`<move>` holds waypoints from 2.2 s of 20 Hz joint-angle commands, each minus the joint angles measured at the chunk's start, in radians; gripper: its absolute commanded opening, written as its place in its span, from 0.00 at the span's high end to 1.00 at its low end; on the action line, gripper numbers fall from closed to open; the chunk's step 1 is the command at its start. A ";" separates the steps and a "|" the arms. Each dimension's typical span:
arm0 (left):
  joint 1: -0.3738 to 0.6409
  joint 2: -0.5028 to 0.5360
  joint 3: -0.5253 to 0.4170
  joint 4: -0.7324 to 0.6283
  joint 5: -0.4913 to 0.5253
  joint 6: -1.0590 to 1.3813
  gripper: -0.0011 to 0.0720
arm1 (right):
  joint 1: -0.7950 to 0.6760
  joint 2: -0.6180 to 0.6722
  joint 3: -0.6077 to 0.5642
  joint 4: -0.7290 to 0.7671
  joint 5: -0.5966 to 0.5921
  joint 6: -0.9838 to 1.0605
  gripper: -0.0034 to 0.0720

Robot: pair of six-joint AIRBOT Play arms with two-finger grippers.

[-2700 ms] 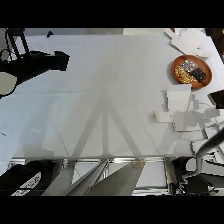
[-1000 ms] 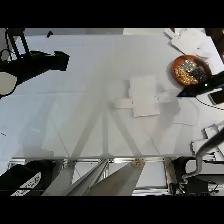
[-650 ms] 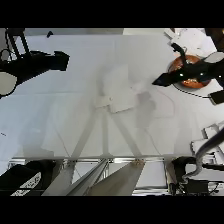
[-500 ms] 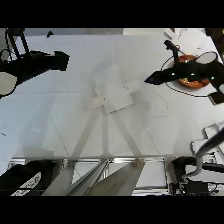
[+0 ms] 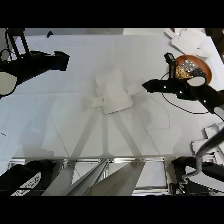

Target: Fold the box and place the chain.

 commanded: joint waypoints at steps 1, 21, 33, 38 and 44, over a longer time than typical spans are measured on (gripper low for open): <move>0.000 -0.001 0.000 0.000 0.000 0.000 0.03 | 0.011 0.067 -0.107 0.021 -0.111 0.001 0.94; 0.000 -0.001 0.000 0.000 0.000 0.000 0.03 | -0.051 -0.351 0.504 -0.529 0.714 0.503 0.50; 0.000 -0.001 0.000 0.000 0.000 0.000 0.03 | -0.021 -0.481 0.504 -0.377 0.663 0.373 0.67; 0.000 -0.001 0.000 0.000 0.000 0.000 0.03 | 0.027 -0.464 0.504 -0.296 0.660 0.177 0.94; 0.000 -0.001 0.000 0.000 0.000 0.000 0.03 | 0.054 -0.270 0.481 -0.204 0.449 -0.006 0.95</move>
